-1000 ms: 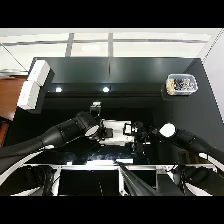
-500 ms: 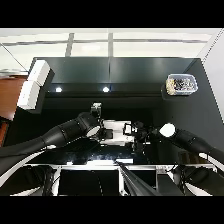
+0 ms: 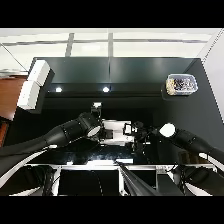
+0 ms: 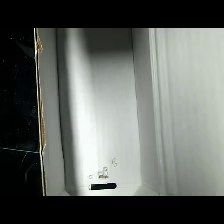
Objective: Fold the box and place the chain.
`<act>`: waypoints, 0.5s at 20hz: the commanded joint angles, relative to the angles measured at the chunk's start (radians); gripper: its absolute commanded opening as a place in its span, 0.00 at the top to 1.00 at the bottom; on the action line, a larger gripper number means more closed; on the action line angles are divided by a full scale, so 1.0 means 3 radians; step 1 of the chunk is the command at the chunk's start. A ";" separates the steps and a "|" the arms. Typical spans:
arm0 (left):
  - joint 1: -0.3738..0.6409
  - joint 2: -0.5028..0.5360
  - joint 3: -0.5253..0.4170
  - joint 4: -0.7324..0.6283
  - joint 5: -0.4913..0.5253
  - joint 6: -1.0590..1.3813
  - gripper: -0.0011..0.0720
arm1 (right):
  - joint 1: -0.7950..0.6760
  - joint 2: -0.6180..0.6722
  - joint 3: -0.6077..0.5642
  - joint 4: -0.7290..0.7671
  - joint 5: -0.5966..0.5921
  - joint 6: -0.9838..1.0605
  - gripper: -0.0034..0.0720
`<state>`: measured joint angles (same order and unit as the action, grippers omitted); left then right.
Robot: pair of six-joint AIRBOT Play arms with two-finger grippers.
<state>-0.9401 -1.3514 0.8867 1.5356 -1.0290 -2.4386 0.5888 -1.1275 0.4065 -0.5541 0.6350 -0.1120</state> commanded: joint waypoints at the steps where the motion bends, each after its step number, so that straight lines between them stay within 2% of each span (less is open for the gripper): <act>1: -0.0003 0.0000 0.0004 -0.0009 -0.0003 -0.0003 0.80 | 0.0000 0.0000 0.0001 -0.0001 0.0001 0.0000 0.53; 2: -0.0003 0.0000 0.0004 -0.0010 -0.0003 -0.0001 0.92 | 0.0000 0.0000 0.0001 0.0000 0.0000 0.0000 0.53; 3: -0.0004 0.0000 0.0004 -0.0010 0.0001 -0.0001 0.95 | 0.0000 0.0000 0.0001 0.0000 0.0001 0.0000 0.53; 7: -0.0005 0.0000 0.0005 -0.0011 0.0006 -0.0003 0.94 | 0.0000 0.0000 0.0001 0.0000 0.0000 0.0000 0.53; 8: -0.0005 0.0000 0.0006 -0.0011 -0.0003 -0.0003 0.92 | 0.0000 0.0000 0.0001 0.0000 0.0000 0.0000 0.53; 10: 0.0000 0.0000 0.0023 0.0008 -0.0104 -0.0003 0.66 | 0.0000 0.0000 0.0001 0.0000 0.0001 0.0000 0.53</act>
<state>-0.9413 -1.3514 0.8898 1.5318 -1.0306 -2.4413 0.5888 -1.1275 0.4065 -0.5545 0.6350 -0.1120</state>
